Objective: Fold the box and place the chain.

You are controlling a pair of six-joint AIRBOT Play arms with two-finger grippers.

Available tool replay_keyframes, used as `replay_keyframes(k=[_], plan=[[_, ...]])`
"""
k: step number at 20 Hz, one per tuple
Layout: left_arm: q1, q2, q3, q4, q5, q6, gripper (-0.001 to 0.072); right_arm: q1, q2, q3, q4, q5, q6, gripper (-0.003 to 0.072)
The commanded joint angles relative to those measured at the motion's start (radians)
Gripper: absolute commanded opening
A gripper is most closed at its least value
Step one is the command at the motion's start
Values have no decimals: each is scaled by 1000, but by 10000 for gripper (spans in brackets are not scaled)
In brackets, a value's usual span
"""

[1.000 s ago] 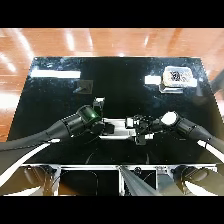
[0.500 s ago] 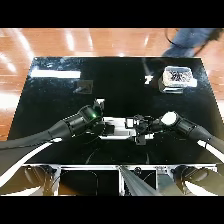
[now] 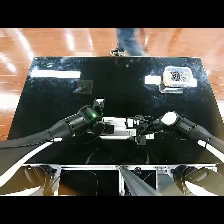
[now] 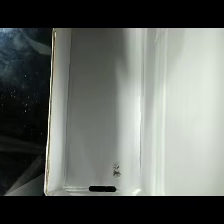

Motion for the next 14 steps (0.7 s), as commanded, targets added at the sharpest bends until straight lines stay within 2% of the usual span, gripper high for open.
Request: replay_keyframes(k=[1,12,13,14], plan=[[0,-1,1,0,-3,10,35,0,0,1,2,0,-5,286],[-1,0,2,-12,-2,13,33,0,0,1,2,0,-4,286],[0,0,2,-12,2,13,150,0,0,1,2,0,-4,286],[-1,0,2,-12,3,13,324,0,0,1,2,0,-4,286]])
